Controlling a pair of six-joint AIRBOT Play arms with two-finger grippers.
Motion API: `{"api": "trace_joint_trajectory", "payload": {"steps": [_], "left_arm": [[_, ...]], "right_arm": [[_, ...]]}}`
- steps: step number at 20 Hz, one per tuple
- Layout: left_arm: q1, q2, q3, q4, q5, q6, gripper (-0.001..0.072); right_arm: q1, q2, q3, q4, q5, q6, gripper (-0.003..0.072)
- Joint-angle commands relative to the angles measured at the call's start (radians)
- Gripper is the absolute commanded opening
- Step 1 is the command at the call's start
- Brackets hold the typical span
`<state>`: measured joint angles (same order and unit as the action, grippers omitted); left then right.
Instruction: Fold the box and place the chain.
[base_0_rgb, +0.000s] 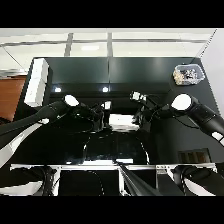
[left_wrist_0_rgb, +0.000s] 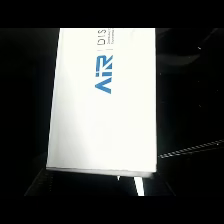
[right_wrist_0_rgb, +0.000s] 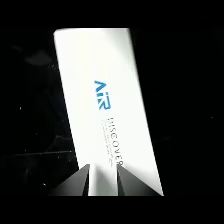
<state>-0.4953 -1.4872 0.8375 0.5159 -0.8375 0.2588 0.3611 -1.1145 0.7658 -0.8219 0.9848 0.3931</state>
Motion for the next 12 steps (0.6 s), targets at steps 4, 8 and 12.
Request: {"api": "trace_joint_trajectory", "payload": {"steps": [4, 8, 12], "left_arm": [[0.000, -0.001, 0.001, -0.001, 0.003, -0.001, 0.0341], [0.000, -0.001, 0.001, -0.001, 0.003, -0.001, 0.0341], [0.000, -0.001, 0.001, -0.001, 0.003, -0.001, 0.0341]], "right_arm": [[0.000, 0.062, 0.005, 0.010, 0.098, 0.457, 0.0191], [0.002, 0.061, -0.045, 0.119, 0.055, 0.631, 0.0012], [0.002, 0.021, -0.089, 0.317, -0.067, 0.636, 0.0012]]}}
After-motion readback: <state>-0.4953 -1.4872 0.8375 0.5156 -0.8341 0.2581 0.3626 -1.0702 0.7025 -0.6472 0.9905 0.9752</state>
